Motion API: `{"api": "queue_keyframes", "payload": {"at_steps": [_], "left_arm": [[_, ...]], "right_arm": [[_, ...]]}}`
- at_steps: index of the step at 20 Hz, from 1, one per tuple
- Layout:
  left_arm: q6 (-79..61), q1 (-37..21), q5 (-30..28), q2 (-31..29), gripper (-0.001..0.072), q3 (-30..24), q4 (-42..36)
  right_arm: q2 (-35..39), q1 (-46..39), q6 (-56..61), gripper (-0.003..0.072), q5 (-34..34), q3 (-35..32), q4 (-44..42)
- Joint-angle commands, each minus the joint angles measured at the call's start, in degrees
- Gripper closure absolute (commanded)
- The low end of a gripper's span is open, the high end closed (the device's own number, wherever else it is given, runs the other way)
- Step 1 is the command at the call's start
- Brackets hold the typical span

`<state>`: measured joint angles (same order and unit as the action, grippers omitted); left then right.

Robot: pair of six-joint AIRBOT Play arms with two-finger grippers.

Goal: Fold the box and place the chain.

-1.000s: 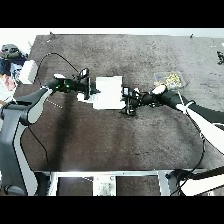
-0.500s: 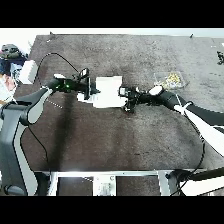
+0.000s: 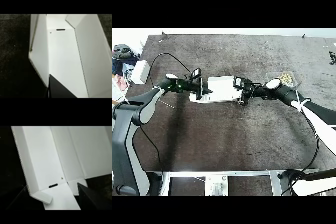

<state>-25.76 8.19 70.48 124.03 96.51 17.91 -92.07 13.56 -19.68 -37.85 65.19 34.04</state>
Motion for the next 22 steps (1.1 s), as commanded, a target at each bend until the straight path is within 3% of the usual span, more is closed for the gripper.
{"api": "queue_keyframes", "payload": {"at_steps": [1,7,16,22], "left_arm": [[0.0,0.0,0.0,0.0,0.0697,0.0,0.0],[0.0,0.0,0.0,0.0,0.0697,0.0,0.0],[0.0,0.0,0.0,0.0,0.0697,0.0,0.0],[0.0,0.0,0.0,0.0,0.0697,0.0,0.0]], "right_arm": [[-1.9,-1.4,1.3,-0.0018,-4.5,3.5,-0.2],[-7.9,-3.8,4.3,-0.002,-13.2,11.4,0.6],[-13.6,-5.1,6.0,-0.0019,-19.1,20.3,2.2],[-20.6,-5.2,6.9,-0.0019,-28.7,28.0,2.2]]}}
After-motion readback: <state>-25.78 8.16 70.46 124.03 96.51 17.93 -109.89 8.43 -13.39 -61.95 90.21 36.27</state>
